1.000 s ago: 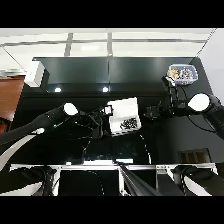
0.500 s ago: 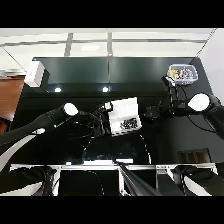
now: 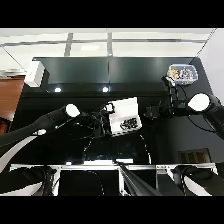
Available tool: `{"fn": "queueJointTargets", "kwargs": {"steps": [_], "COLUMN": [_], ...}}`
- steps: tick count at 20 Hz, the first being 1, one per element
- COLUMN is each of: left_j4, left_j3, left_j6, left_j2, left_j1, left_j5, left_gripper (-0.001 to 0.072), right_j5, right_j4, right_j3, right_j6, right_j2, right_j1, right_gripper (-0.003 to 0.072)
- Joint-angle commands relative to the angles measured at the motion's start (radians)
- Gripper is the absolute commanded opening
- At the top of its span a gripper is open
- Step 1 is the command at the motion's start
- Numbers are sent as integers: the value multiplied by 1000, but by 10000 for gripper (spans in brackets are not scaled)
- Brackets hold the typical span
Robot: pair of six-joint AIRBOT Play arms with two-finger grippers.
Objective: Fold the box and place the chain.
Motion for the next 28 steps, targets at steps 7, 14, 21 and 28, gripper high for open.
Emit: {"fn": "queueJointTargets", "kwargs": {"steps": [7, 14, 21, 28], "left_j4": [8, -71, -75, -74], "left_j3": [1, 2, 5, 5], "left_j6": [-5, -3, 225, 225], "left_j2": [0, -1, -21, -21], "left_j1": [-61, -61, -61, -60], "left_j5": [116, 203, 114, 121], "left_gripper": [715, 713, 708, 393], "right_j5": [0, -13, -25, -38], "right_j4": [0, 0, 0, -1], "right_j3": [0, 0, 0, 0], "right_j6": [0, 0, 0, -1], "right_j2": [0, 0, 0, 0], "right_j1": [1, 1, 1, 1], "right_gripper": [334, 334, 334, 334]}}
